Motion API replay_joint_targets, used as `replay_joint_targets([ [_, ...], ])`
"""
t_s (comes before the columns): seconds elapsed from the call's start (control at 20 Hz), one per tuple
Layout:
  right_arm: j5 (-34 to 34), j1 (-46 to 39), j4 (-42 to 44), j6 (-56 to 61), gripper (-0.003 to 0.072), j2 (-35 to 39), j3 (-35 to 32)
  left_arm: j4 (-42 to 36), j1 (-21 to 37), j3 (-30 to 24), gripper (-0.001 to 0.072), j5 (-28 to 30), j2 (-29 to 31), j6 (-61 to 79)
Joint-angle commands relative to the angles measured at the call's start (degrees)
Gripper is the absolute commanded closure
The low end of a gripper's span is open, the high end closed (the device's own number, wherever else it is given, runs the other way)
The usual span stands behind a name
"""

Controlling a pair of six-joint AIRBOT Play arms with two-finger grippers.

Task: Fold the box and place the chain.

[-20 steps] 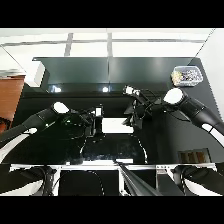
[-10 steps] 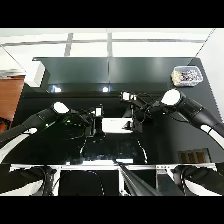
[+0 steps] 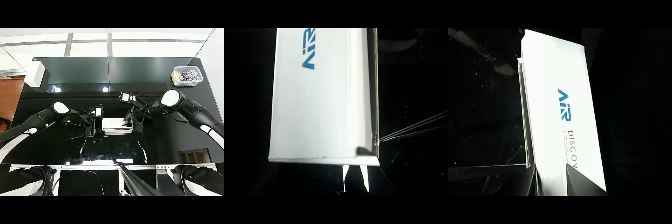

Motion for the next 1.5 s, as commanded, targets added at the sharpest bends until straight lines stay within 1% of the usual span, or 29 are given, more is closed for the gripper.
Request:
replay_joint_targets([
  [0.0,0.0,0.0,-1.7,1.6,0.0513,0.0,0.0,0.0,0.0,0.0,0.0323,0.0,0.0,0.1],
  [0.05,0.0,0.0,-1.7,1.6,0.0559,0.0,0.0,0.0,0.0,0.0,0.0323,0.0,0.0,0.1],
  [0.5,0.3,0.1,-1.8,1.6,0.0556,0.0,-0.3,0.0,0.0,0.0,0.0323,0.0,0.0,0.1],
  [0.6,-0.3,1.3,-3.1,1.6,0.0556,0.0,-0.7,0.0,0.0,0.0,0.0323,0.0,0.0,0.1],
  [0.65,-0.7,2.2,-4.0,1.6,0.0555,0.0,-0.7,0.0,0.0,0.0,0.0323,0.0,0.0,0.1],
  [0.75,-2.0,3.1,-4.2,1.9,0.0475,0.0,-0.7,0.0,0.0,0.0,0.0323,0.0,0.0,0.1],
  [0.85,-3.3,3.2,-4.3,2.7,0.0475,0.0,-0.7,0.0,0.0,0.0,0.0323,0.0,0.0,0.1],
  [1.05,-2.8,3.2,-4.6,3.6,0.0475,0.0,-0.7,0.0,0.0,0.0,0.0323,0.0,0.0,0.1],
  [1.3,-4.0,3.2,-6.0,3.6,0.0475,-0.2,-2.9,0.0,0.0,0.0,0.0323,0.0,0.0,0.1],
  [1.45,-3.5,3.1,-4.7,5.1,0.0477,1.2,-1.6,0.0,0.0,0.0,0.0323,0.0,0.0,0.1],
])
